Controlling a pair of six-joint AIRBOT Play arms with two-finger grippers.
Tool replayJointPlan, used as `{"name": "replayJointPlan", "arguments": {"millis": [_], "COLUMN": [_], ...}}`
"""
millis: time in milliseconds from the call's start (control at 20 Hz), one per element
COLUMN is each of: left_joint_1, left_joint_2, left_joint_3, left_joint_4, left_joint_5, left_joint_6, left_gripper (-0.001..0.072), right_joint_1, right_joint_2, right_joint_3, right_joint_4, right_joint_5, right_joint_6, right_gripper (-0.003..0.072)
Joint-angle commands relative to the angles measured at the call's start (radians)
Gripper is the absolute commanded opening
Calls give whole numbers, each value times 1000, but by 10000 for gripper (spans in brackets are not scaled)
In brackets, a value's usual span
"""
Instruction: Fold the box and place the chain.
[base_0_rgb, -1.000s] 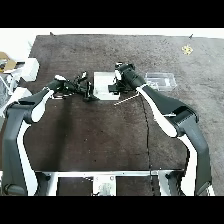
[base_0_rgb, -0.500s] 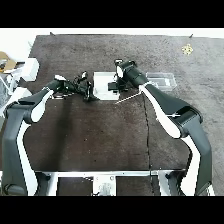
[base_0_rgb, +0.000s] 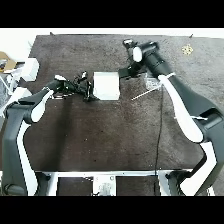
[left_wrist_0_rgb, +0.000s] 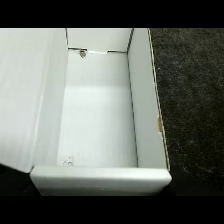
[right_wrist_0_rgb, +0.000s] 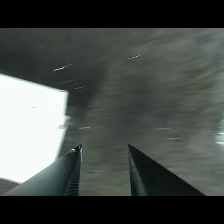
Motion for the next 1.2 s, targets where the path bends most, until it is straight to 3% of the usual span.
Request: {"name": "replayJointPlan", "arguments": {"millis": [0, 150, 200, 250, 400, 700, 1150], "left_joint_1": [0, 0, 0, 0, 0, 0, 0], "left_joint_2": [0, 0, 0, 0, 0, 0, 0], "left_joint_3": [0, 0, 0, 0, 0, 0, 0], "left_joint_4": [0, 0, 0, 0, 0, 0, 0], "left_joint_5": [0, 1, 1, 1, 1, 1, 1], "left_joint_6": [0, 0, 0, 0, 0, 0, 0], "left_gripper": [523, 523, 523, 524, 523, 523, 523], "right_joint_1": [-115, -235, -266, -293, -351, -356, -354], "right_joint_2": [42, 29, 18, 3, -55, -151, -190], "right_joint_3": [0, -2, -2, -2, -2, -2, -2], "right_joint_4": [-12, -5, -5, 0, 89, 192, 129], "right_joint_5": [0, -14, -13, -12, 15, 8, 25], "right_joint_6": [-94, -98, -102, -101, -134, -198, -194], "right_gripper": [316, 314, 288, 195, 267, 265, 264]}}
